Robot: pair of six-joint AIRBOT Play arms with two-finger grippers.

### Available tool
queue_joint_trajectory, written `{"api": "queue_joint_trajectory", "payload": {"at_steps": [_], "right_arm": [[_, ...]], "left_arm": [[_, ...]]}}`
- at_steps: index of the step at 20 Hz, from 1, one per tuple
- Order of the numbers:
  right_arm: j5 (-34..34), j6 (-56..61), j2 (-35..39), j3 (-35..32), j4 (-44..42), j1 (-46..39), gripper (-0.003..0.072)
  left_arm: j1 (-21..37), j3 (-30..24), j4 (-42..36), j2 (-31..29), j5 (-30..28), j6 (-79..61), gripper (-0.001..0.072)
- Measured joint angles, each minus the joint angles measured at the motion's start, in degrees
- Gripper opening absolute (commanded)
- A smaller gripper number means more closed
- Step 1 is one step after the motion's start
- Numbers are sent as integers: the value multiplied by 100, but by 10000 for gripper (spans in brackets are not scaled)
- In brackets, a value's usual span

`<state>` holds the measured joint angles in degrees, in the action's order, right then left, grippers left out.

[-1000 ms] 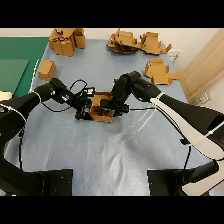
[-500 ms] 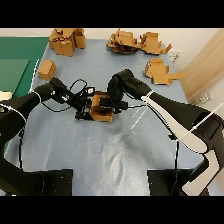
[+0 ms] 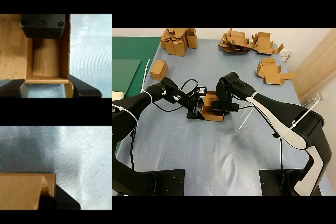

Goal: Fold the box.

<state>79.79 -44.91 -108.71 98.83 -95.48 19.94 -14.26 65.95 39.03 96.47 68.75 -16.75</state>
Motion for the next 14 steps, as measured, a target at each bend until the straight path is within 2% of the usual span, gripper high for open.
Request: {"api": "queue_joint_trajectory", "payload": {"at_steps": [8, 14], "right_arm": [[208, -4, -114, 173, 83, 59, 5], [643, 0, -120, 243, 363, 85, 4]], "left_arm": [[0, 0, -4, 0, 17, -20, 399], [-9, -7, -48, 9, 44, 7, 399]]}}
